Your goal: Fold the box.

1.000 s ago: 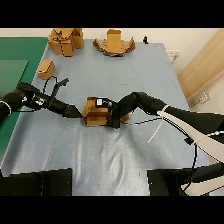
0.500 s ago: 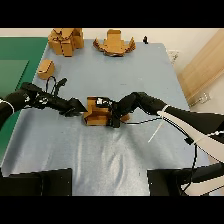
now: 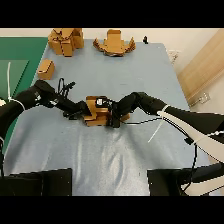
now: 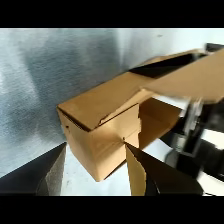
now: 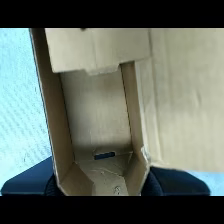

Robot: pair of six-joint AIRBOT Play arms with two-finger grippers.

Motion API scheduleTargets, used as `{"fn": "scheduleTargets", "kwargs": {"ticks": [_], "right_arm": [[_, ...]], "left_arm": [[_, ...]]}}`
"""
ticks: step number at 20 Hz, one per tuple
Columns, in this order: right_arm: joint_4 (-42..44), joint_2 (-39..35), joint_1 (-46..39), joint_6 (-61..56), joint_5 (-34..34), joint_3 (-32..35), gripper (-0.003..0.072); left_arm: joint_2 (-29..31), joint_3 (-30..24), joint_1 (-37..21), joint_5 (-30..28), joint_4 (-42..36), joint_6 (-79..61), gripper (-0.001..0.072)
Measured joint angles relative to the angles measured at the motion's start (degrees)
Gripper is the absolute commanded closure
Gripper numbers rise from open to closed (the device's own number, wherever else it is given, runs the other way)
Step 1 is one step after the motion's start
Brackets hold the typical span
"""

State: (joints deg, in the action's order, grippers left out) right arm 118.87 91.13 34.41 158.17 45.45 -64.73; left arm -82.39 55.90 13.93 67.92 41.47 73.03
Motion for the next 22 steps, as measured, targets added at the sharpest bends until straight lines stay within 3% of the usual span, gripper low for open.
{"fn": "scheduleTargets", "kwargs": {"ticks": [9, 11, 18, 19, 20, 21, 22], "right_arm": [[0.1, 0.0, 0.0, 0.0, -0.5, 0.0, 0.0205], [0.1, 0.0, 0.0, 0.0, -0.5, 0.0, 0.0205], [0.1, 0.0, 0.0, 0.0, -0.5, 0.0, 0.0205], [0.1, 0.0, 0.0, 0.0, -0.5, 0.0, 0.0205], [0.1, 0.0, 0.0, 0.0, -0.5, 0.0, 0.0205], [0.0, 0.0, 0.0, -0.1, -0.5, 0.0, 0.0205], [0.2, 0.0, -0.1, -0.1, -0.5, 0.0, 0.0205]], "left_arm": [[0.0, 3.0, 8.9, -3.2, 13.6, 15.6, 0.0137], [0.0, 3.1, 10.0, -3.8, 15.7, 18.3, 0.0239], [0.0, 3.7, 13.8, -7.1, 23.9, 28.3, 0.0247], [0.0, 4.0, 14.4, -7.5, 25.0, 29.5, 0.0312], [0.0, 4.3, 14.8, -8.1, 25.8, 30.4, 0.0542], [0.0, 4.5, 15.1, -8.5, 26.2, 31.1, 0.0679], [0.0, 4.7, 15.4, -8.6, 27.6, 31.6, 0.0696]]}}
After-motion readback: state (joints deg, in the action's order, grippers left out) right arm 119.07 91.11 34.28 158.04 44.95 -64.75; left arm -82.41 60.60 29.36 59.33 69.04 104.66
